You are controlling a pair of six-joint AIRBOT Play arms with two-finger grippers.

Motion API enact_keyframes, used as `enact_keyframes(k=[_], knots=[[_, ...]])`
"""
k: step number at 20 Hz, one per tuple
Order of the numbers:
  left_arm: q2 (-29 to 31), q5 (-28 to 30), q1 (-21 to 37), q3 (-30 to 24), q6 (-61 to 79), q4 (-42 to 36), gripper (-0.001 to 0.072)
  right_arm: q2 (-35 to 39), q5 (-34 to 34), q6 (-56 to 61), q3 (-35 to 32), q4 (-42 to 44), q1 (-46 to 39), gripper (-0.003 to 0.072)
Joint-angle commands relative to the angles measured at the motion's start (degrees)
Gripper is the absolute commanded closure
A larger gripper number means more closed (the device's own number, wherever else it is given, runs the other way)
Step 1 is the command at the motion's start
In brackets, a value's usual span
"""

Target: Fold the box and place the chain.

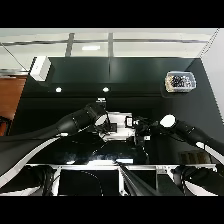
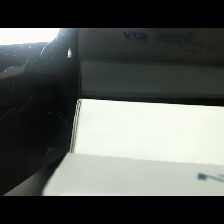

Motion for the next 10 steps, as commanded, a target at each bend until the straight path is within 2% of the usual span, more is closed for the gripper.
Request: enact_keyframes(k=[1, 4, 10], knots=[[-0.1, -1.3, 0.1, 0.4, 0.0, 1.7, 0.036, 0.0, 0.1, -0.1, 0.0, -0.1, 0.0, 0.0453], [-0.7, -3.4, 0.1, 0.4, -0.1, 2.8, 0.036, 0.0, 0.1, -0.1, 0.0, -0.1, 0.0, 0.0453], [-1.3, -1.6, 0.1, 0.4, 0.0, 1.4, 0.0362, 0.0, 0.1, -0.1, 0.0, -0.1, 0.0, 0.0453]])
